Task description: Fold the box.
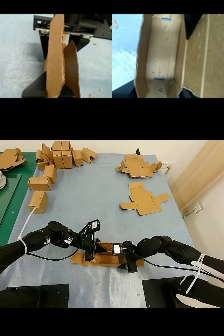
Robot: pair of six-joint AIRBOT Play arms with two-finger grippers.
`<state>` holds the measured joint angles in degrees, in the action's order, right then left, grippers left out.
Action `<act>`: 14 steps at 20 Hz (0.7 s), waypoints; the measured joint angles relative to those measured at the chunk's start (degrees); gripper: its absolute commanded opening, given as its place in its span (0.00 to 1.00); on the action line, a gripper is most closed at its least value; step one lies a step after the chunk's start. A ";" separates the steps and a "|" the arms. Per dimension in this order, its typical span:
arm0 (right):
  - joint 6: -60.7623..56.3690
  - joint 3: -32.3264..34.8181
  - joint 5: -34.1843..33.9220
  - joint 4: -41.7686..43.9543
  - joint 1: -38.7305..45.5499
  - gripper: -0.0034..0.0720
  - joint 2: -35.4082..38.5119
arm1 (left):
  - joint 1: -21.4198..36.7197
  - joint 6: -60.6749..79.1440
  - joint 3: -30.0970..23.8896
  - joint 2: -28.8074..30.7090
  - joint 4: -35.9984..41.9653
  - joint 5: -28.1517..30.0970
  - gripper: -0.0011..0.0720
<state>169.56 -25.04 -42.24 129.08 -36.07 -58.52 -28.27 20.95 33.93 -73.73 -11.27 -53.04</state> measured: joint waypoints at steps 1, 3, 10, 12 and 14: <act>-0.02 0.00 0.70 -0.04 0.00 0.85 0.00 | 0.00 0.00 0.00 0.00 0.04 0.02 0.03; -0.02 0.00 2.08 -0.07 0.02 0.85 -0.02 | 0.02 -0.02 0.00 0.02 0.09 0.17 0.03; 0.00 0.00 3.85 -0.09 0.02 0.85 -0.28 | 0.02 -0.09 0.00 0.02 0.02 0.04 0.03; 0.00 -0.02 4.02 -0.07 0.00 0.85 -0.39 | 0.02 -0.07 0.00 0.02 0.00 0.00 0.03; 0.00 -0.04 3.91 -0.07 0.02 0.85 -0.42 | 0.02 -0.07 0.00 0.02 -0.02 -0.04 0.03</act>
<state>169.56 -25.08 -38.33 129.01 -36.05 -58.94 -28.25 20.88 33.93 -73.71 -11.29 -53.08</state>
